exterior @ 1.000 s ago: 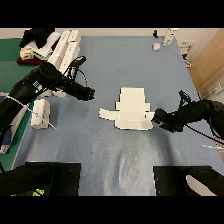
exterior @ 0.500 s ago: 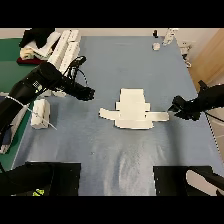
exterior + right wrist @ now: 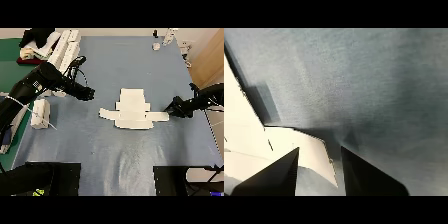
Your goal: Fold the box.
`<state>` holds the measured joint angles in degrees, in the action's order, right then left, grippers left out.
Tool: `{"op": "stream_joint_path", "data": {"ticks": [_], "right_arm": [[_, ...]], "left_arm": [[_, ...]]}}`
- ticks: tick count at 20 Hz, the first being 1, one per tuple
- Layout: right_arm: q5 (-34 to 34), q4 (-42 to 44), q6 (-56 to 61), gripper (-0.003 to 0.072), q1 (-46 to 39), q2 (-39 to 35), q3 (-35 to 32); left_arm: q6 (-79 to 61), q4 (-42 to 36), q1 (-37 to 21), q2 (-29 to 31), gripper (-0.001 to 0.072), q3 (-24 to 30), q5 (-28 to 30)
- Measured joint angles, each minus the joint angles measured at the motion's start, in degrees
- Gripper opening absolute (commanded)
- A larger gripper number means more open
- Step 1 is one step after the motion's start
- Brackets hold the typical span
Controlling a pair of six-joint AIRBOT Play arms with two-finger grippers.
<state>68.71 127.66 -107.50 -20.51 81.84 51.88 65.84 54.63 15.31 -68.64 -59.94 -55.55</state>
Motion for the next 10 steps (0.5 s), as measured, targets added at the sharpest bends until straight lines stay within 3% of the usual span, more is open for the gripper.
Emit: {"op": "stream_joint_path", "data": {"ticks": [5, 6, 8, 10], "right_arm": [[4.22, 3.96, -6.21, 0.0337, 0.44, 2.91, 0.61], [5.25, 5.22, -7.63, 0.0305, 1.07, 3.13, 0.63], [6.38, 6.99, -9.49, 0.0169, 2.82, 3.39, 0.70], [6.73, 8.02, -10.62, 0.0150, 4.72, 3.52, 0.74]], "left_arm": [[0.00, 0.02, 0.00, 0.00, 0.0013, 0.00, 0.02], [0.02, 0.00, 0.00, 0.00, 0.0013, 0.00, 0.00], [0.02, 0.02, 0.00, 0.00, 0.0013, 0.00, 0.00], [0.02, 0.00, 0.00, 0.00, 0.0013, 0.00, 0.02]]}}
